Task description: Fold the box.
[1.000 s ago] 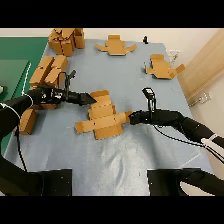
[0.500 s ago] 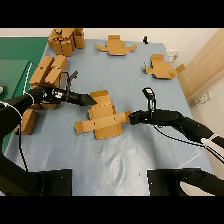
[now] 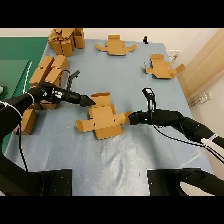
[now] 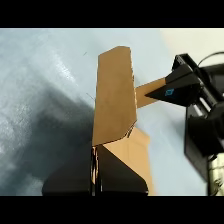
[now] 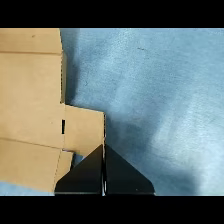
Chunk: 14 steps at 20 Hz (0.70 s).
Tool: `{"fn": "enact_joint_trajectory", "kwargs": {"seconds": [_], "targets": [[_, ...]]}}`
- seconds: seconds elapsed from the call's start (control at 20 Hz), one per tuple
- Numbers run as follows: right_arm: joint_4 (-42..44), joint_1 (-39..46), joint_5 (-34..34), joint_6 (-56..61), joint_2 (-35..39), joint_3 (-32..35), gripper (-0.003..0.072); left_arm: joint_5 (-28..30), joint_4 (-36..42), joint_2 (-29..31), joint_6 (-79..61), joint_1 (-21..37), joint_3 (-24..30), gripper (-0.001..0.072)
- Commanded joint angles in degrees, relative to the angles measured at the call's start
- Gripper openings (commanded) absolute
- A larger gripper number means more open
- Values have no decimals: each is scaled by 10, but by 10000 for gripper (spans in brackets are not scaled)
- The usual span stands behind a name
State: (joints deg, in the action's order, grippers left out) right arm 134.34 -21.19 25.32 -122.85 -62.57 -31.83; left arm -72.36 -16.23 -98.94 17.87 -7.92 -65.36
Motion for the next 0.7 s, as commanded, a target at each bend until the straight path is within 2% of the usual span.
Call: {"fn": "enact_joint_trajectory", "kwargs": {"seconds": [0.0, 0.05, 0.15, 0.25, 0.35, 0.45, 0.55, 0.65], "targets": [[-21, 0, 47, -2, 11, -3, 284, -22, -20, 0, -116, -8, -23, 20], [-52, 1, 64, -2, 20, -6, 405, -33, -26, 0, -144, -13, -35, 19], [-140, 1, 77, -2, 51, -9, 419, -43, -58, 5, -200, -27, -61, 15], [-242, 1, 91, -2, 97, -9, 507, -41, -101, 16, -247, -44, -79, 14], [-326, 0, 131, -26, 148, -10, 513, -41, -124, 30, -288, -62, -79, 12], [-307, -3, 188, -120, 198, -10, 523, -29, -147, 47, -294, -79, -79, 12], [-236, -31, 254, -264, 236, -10, 534, -6, -159, 65, -296, -87, -78, 12], [-205, -82, 274, -310, 251, -8, 534, 9, -140, 82, -314, -88, -72, 12]]}}
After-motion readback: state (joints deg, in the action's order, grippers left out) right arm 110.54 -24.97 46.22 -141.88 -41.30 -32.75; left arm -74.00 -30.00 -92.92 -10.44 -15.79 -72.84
